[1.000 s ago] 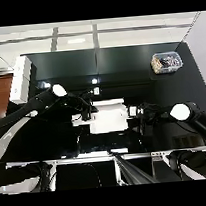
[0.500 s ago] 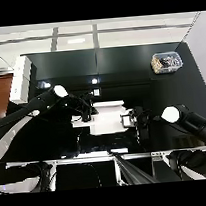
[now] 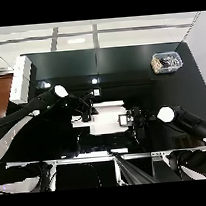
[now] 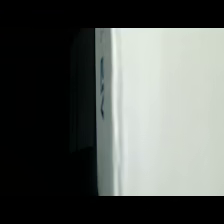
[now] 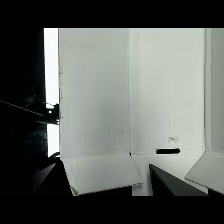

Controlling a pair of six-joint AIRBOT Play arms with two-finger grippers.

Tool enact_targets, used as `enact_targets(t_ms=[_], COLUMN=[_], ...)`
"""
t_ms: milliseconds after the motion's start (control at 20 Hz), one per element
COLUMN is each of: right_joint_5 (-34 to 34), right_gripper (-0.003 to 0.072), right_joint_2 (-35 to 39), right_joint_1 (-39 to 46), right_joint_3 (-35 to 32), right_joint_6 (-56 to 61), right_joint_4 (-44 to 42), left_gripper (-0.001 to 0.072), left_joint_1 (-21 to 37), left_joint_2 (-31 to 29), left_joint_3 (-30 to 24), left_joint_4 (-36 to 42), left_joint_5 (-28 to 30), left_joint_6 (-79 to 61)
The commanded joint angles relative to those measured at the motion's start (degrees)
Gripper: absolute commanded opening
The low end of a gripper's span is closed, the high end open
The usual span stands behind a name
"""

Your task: Fold the box and place the chain.

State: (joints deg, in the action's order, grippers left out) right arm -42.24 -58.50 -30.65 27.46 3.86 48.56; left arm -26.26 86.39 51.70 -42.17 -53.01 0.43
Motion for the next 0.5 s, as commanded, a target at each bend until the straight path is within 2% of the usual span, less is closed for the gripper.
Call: enact_targets(t_ms=[0,300,450], right_joint_5=[2.1,4.3,4.9], right_gripper=[0.0706,0.0700,0.0700], right_joint_2=[-1.7,-0.5,0.1], right_joint_1=[-0.6,-0.4,-0.4], right_joint_3=[-0.1,0.7,3.2], right_joint_6=[-0.1,0.0,0.0], right_joint_4=[-2.0,-2.2,1.7], left_gripper=[0.0027,0.0027,0.0027], left_joint_1=[0.0,0.0,0.0], left_joint_2=[0.0,0.0,0.0], left_joint_3=[0.0,0.0,0.0], left_joint_4=[0.0,0.0,0.0], left_joint_5=[-0.1,-0.1,-0.2], left_joint_6=[0.0,0.0,0.0])
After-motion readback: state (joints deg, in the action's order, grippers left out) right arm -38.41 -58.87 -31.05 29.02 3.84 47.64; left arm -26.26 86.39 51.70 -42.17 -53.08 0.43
